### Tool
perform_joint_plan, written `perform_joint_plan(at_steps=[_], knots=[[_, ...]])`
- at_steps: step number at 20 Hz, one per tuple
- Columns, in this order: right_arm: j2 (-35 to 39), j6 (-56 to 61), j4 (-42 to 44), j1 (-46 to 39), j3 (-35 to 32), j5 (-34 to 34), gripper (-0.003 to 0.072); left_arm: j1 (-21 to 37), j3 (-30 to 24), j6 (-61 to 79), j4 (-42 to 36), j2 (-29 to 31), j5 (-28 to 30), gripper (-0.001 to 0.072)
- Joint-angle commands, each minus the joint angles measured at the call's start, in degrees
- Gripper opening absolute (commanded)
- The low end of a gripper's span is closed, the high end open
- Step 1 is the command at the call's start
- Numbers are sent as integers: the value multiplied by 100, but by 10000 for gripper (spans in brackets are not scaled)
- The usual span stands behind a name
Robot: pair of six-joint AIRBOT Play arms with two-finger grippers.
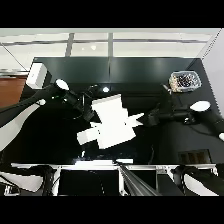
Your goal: Fold the box and place the chain.
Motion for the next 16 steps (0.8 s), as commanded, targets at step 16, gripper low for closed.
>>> perform_joint_plan(at_steps=[16], knots=[[1248, -1263, -1467, 699, 85, -234, 600, -1276, -1137, 3429, 435, 1550, 2763, 24]])
